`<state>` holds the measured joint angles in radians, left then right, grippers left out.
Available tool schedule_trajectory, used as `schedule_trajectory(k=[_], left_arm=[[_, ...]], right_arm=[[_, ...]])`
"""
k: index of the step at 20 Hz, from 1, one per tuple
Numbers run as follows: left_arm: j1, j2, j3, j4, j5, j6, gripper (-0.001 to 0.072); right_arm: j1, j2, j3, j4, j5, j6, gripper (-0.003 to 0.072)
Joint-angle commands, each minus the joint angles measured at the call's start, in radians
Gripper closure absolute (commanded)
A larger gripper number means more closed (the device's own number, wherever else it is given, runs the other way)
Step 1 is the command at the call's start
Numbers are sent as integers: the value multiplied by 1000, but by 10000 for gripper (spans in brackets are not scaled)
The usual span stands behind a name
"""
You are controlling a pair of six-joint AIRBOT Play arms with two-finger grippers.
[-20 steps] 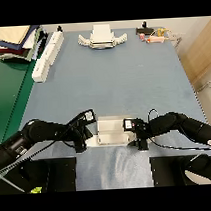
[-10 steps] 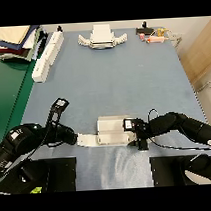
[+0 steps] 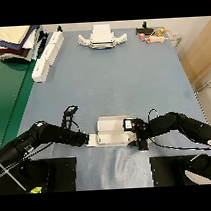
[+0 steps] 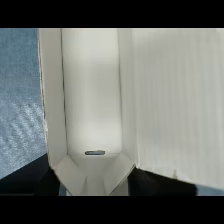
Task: Fold the box.
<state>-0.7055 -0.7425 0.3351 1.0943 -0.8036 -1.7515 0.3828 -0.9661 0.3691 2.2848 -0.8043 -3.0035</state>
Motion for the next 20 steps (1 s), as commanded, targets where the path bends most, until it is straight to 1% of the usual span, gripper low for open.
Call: schedule_trajectory(k=[1,4,12,13,14,15,16,20], left_arm=[[1,-54,0,-100,34,48,696],[1,-53,32,-152,33,121,695],[3,-54,129,-142,-20,120,692],[3,-54,138,-142,-18,120,570],[3,-54,143,-145,-15,108,312],[3,-54,144,-145,-17,103,292],[3,-54,144,-145,-20,101,306],[3,-54,144,-159,-20,78,305]], right_arm=[[1,0,0,0,0,0,184],[1,0,0,0,0,0,184],[1,0,0,0,0,0,183],[1,0,0,0,0,0,183],[1,0,0,0,0,0,184],[1,0,0,0,0,0,184],[1,0,0,0,0,0,184],[1,0,0,0,0,0,183]])
